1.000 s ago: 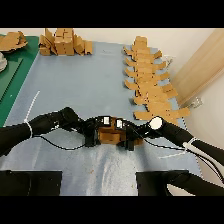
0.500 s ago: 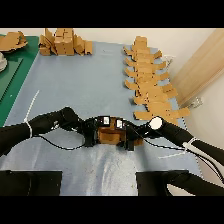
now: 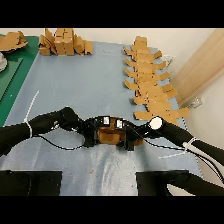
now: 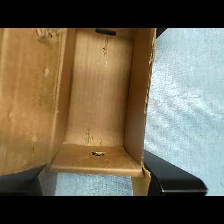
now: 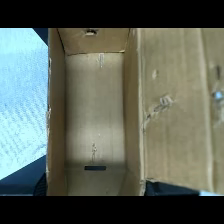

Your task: Fold the box.

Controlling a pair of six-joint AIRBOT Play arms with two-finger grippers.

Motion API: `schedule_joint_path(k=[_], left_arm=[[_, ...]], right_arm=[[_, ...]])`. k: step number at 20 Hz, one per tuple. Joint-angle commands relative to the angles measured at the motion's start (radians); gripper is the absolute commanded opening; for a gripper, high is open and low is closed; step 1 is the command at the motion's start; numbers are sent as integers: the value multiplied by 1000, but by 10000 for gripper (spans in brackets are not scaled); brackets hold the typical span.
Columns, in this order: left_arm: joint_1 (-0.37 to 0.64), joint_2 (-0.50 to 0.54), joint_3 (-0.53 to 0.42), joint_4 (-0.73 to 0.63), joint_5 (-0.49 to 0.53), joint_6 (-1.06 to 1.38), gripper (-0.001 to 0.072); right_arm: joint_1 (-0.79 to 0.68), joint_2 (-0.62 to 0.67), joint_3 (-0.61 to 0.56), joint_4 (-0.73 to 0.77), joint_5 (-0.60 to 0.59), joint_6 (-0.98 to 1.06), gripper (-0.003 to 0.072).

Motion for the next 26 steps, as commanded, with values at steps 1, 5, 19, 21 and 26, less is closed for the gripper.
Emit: schedule_joint_path(k=[1,5,19,21,26], left_arm=[[-1,0,-1,0,0,0,604],[-1,0,-1,0,0,0,605],[-1,0,-1,0,0,0,605],[-1,0,-1,0,0,0,605],[-1,0,-1,0,0,0,604]], right_arm=[[0,1,0,0,0,0,498],[0,1,0,0,0,0,498],[-1,1,0,-8,17,7,714],[-1,3,0,-11,36,11,714],[-1,50,0,-167,35,70,713]])
